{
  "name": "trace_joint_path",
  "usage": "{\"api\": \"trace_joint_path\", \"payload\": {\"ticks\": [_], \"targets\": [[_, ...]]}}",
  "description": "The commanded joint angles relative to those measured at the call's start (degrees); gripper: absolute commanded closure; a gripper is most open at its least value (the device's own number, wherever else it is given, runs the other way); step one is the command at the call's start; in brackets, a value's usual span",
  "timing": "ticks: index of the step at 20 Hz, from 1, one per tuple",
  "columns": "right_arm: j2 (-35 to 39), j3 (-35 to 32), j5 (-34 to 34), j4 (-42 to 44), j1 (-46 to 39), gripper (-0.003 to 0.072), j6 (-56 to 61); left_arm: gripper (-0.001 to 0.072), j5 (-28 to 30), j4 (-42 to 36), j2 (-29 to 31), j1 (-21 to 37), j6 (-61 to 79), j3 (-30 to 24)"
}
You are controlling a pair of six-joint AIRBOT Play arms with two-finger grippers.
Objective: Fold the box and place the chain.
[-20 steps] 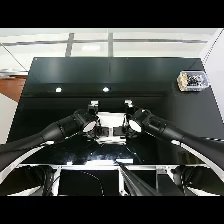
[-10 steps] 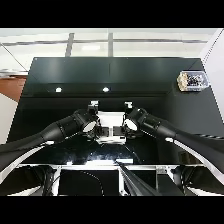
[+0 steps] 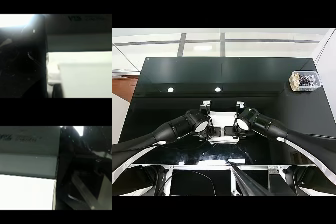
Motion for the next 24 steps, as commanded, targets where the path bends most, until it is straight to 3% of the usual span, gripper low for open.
{"api": "trace_joint_path", "payload": {"ticks": [1, 2, 3, 7, 8, 9, 12, 14, 16, 24], "targets": [[0.02, 0.07, -0.09, 0.04, 0.0, 0.0635, -0.15, 0.068, 0.07, 0.07, -0.02, 0.0, 0.09, 0.04], [0.02, 0.07, -0.11, 0.04, 0.0, 0.0529, -0.24, 0.068, 0.07, 0.07, -0.02, 0.0, 0.09, 0.04], [0.02, 0.07, 0.13, 0.0, 0.0, 0.0479, -0.81, 0.068, 0.07, 0.07, -0.02, 0.0, 0.09, 0.04], [0.07, 0.07, 0.72, 0.0, 0.0, 0.0482, -1.62, 0.068, -0.07, 0.07, -0.02, 0.0, 0.09, 0.04], [0.07, 0.07, 0.72, 0.0, 0.0, 0.0521, -1.64, 0.068, -0.07, 0.07, -0.02, 0.0, 0.09, 0.04], [0.07, 0.07, 0.61, 0.04, 0.0, 0.0632, -1.79, 0.068, -0.04, 0.07, -0.02, 0.0, 0.09, 0.04], [0.07, 0.15, 0.55, 0.04, 0.0, 0.0644, -2.03, 0.068, -0.04, 0.07, -0.02, 0.0, 0.09, 0.04], [0.13, 0.57, 0.66, 0.04, 0.0, 0.0633, -2.01, 0.068, -0.04, 0.07, -0.02, 0.0, 0.09, 0.04], [0.2, 1.27, 1.05, -0.02, 0.0, 0.0424, -2.01, 0.068, -0.07, 0.07, -0.02, 0.0, 0.09, 0.04], [0.33, 2.54, 6.78, -1.51, -0.02, 0.0418, -2.23, 0.068, -0.11, 0.07, -0.02, 0.0, 0.09, 0.04]]}}
